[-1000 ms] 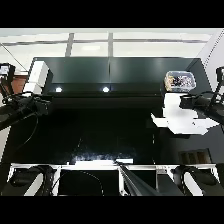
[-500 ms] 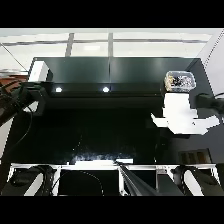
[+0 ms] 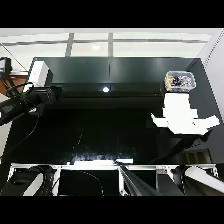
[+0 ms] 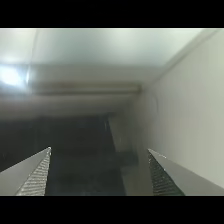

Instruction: Fold the box and place the chain.

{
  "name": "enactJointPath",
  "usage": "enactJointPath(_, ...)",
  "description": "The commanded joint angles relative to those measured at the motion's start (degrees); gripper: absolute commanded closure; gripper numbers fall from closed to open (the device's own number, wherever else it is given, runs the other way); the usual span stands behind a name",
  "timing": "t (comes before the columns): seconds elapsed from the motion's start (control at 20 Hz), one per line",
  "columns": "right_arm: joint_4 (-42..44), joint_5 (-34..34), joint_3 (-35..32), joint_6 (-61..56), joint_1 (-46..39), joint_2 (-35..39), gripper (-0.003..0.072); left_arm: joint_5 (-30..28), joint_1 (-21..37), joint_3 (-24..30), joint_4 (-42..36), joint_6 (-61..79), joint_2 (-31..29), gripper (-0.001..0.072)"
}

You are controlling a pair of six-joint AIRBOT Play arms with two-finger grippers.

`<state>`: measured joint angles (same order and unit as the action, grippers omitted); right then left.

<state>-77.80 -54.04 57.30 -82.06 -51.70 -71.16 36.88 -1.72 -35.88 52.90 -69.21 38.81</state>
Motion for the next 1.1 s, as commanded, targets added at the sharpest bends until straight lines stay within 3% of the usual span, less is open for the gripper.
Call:
enactJointPath(0.0, 7.4, -17.9, 11.0, 12.7, -2.8, -12.8, -0.0009, 2.7, 0.0, 0.0, -1.9, -0.1, 1.7, 0.0008)
enactJointPath(0.15, 12.8, -25.5, 16.4, 18.6, -2.2, -19.8, -0.0008, 2.6, 0.0, 0.0, -4.0, -0.1, 1.7, 0.0008)
enactJointPath(0.35, 18.5, -29.2, 17.6, 21.7, -1.5, -22.2, -0.0008, 2.4, 0.0, 0.0, -5.7, -0.1, 1.8, 0.0008)
enactJointPath(0.55, 15.8, -31.3, 16.6, 18.8, -0.1, -22.2, -0.0008, 3.2, 0.0, 0.0, -6.2, -0.5, 1.8, 0.0008)
enactJointPath(0.85, 1.2, -32.8, 15.8, 9.6, 5.7, -22.2, -0.0004, 4.3, -0.2, 0.0, -7.0, -0.7, 1.8, 0.0008)
enactJointPath(0.9, 0.1, -32.9, 15.8, 9.4, 6.3, -22.2, 0.0148, 4.4, -0.2, 0.0, -7.0, -0.7, 1.8, 0.0008)
enactJointPath(0.95, 0.2, -32.9, 15.8, 9.5, 6.6, -22.2, 0.0214, 4.4, -0.2, 0.0, -7.0, -0.7, 1.8, 0.0008)
enactJointPath(1.05, 1.3, -32.8, 15.8, 9.9, 6.8, -22.2, 0.0215, 4.4, -0.2, 0.0, -7.0, -0.7, 1.8, 0.0008)
